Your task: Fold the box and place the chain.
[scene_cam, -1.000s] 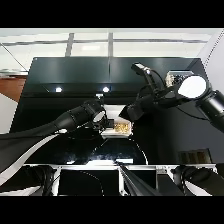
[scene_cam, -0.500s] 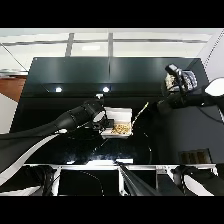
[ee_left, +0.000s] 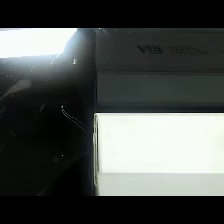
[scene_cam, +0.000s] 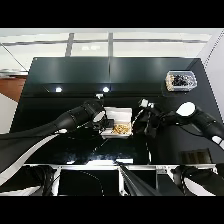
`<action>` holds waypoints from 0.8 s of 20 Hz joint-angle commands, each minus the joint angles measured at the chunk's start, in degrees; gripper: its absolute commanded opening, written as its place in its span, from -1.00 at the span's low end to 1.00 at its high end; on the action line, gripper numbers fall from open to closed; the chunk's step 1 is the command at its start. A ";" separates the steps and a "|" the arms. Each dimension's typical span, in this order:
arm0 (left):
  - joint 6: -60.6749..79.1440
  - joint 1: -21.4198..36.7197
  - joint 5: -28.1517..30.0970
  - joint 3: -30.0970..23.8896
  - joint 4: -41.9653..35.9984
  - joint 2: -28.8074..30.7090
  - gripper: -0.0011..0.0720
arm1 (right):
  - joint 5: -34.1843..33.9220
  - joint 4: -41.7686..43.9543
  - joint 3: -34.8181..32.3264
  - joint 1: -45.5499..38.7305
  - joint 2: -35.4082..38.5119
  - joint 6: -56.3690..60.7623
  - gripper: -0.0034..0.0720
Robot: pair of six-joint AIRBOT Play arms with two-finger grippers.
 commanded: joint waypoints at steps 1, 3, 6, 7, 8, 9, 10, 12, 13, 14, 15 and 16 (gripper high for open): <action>0.02 0.17 -0.07 -0.02 0.00 0.00 -0.89 | -2.71 0.13 -0.79 5.40 -1.88 -6.60 0.95; 0.02 0.28 -0.09 -0.02 0.00 0.00 -0.89 | -5.95 0.15 -0.79 6.80 -1.90 -8.48 0.95; 0.02 0.28 -0.09 -0.02 0.00 0.00 -0.89 | -8.39 0.00 -0.79 7.26 -1.90 -11.23 0.91; 0.02 0.28 -0.09 -0.02 0.00 0.00 -0.89 | -8.41 -0.04 -0.79 7.26 -1.90 -11.74 0.62; 0.02 0.28 -0.09 -0.02 0.00 0.00 -0.89 | -8.57 0.00 -0.83 7.28 -1.90 -11.91 0.51; 0.02 0.28 -0.09 -0.02 0.00 0.00 -0.89 | -8.94 0.00 -0.96 7.28 -1.92 -12.20 0.51; 0.02 0.28 -0.09 -0.02 0.00 0.00 -0.89 | -9.25 0.00 -1.09 7.28 -1.92 -12.50 0.51; 0.02 0.28 -0.09 -0.02 0.00 0.00 -0.89 | -9.73 0.17 -1.33 7.37 -1.97 -12.61 0.51; 0.02 0.28 -0.09 -0.02 0.00 0.00 -0.89 | -10.29 0.13 -1.64 7.65 -1.97 -12.59 0.51; 0.02 0.28 -0.09 -0.02 0.00 0.00 -0.89 | -10.64 0.20 -1.95 7.74 -1.99 -12.61 0.51; 0.02 0.28 -0.11 -0.02 0.00 0.00 -0.89 | -10.82 0.13 -2.08 8.11 -2.16 -12.59 0.51; 0.02 0.28 -0.09 -0.02 0.00 0.00 -0.89 | -11.21 0.22 -2.12 8.33 -2.34 -12.59 0.51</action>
